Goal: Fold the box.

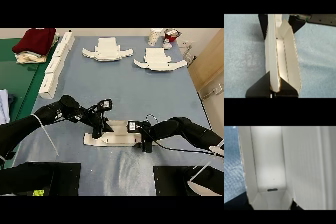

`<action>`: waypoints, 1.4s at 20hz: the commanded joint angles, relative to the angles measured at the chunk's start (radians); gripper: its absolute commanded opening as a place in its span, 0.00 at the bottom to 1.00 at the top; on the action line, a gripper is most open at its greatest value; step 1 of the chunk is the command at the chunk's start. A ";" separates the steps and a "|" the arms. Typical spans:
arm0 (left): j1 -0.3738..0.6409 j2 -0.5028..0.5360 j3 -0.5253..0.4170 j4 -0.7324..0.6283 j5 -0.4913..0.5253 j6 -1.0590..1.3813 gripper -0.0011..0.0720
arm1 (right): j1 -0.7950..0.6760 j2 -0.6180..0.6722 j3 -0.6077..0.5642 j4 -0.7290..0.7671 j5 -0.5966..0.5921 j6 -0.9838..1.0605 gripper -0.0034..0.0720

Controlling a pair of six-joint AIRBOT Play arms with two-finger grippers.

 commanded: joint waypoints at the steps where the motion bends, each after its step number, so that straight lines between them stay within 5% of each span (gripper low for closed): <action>1: 0.000 0.000 0.000 0.000 0.001 0.000 0.03 | 0.001 -0.004 0.000 -0.003 -0.021 0.002 0.72; 28: 0.000 0.000 0.000 -0.026 -0.003 0.000 0.03 | 0.000 -0.004 0.002 -0.008 -0.030 0.002 0.72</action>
